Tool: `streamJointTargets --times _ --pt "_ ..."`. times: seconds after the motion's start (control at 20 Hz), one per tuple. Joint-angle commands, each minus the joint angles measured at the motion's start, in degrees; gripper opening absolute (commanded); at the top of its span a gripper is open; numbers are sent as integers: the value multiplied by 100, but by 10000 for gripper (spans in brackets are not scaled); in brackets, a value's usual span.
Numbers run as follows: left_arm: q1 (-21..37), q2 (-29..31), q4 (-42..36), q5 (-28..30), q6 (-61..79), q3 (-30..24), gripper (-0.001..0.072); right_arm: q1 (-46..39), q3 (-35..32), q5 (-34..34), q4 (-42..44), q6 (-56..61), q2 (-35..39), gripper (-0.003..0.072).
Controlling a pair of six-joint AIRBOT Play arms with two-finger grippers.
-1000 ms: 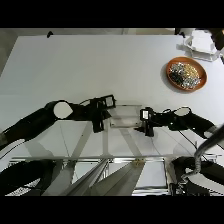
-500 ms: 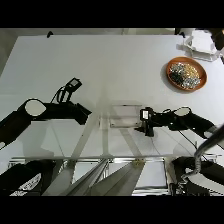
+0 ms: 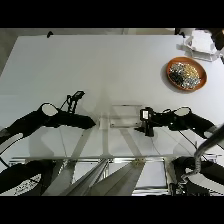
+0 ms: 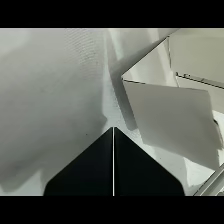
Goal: Fold the box and place the chain.
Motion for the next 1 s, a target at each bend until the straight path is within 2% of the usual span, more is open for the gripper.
streamJointTargets --times 0.0,0.35,0.65,0.8,0.9,0.95 --pt "-258 -304 -334 225 131 -11 2 -2 4 2 0 2 4 323" --pt "-608 -216 -955 404 553 4 5 -2 4 2 0 2 4 323" --pt "-841 426 -1174 682 588 4 7 -2 4 2 0 2 4 323" --pt "-953 564 -1213 737 584 35 13 -2 4 2 0 2 7 323" --pt "-1049 564 -1213 748 586 98 79 -2 4 2 0 2 4 323" --pt "-1080 564 -1215 741 581 136 89 -2 4 2 0 2 4 323"
